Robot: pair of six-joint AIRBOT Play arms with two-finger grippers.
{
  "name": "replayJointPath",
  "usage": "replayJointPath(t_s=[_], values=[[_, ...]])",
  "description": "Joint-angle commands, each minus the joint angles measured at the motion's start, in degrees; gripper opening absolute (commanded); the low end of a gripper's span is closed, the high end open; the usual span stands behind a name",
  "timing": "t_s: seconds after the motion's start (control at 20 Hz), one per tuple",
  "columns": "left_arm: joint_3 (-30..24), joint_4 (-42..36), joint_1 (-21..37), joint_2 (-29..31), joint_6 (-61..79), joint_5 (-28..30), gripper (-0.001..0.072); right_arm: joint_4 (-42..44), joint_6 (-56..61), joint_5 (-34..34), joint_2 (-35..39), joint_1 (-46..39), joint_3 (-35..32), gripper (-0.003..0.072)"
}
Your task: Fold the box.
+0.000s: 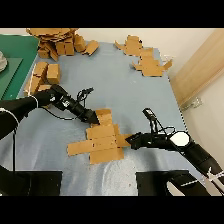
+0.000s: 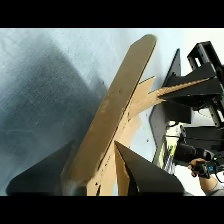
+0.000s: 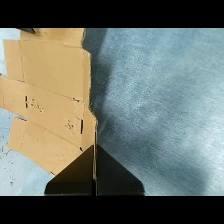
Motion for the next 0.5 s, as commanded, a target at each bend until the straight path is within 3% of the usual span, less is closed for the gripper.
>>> replayJointPath(t_s=[0.0,0.05,0.15,0.45], values=[[-0.09,-3.21,-0.87,-0.48,3.87,-0.13,0.0380,-0.02,0.07,0.02,0.04,0.04,0.00,0.0001],[-0.09,-3.80,-0.87,-0.48,4.76,-0.48,0.0378,-0.02,0.04,0.02,0.02,0.02,-0.02,0.0001],[-0.09,-3.89,-0.85,-0.48,6.23,-1.07,0.0222,-0.02,0.04,0.02,0.04,0.02,0.00,0.0001],[-0.09,-3.91,-0.85,-0.48,6.78,-0.94,0.0224,-0.92,0.07,0.11,0.04,0.02,-0.02,0.0001]])
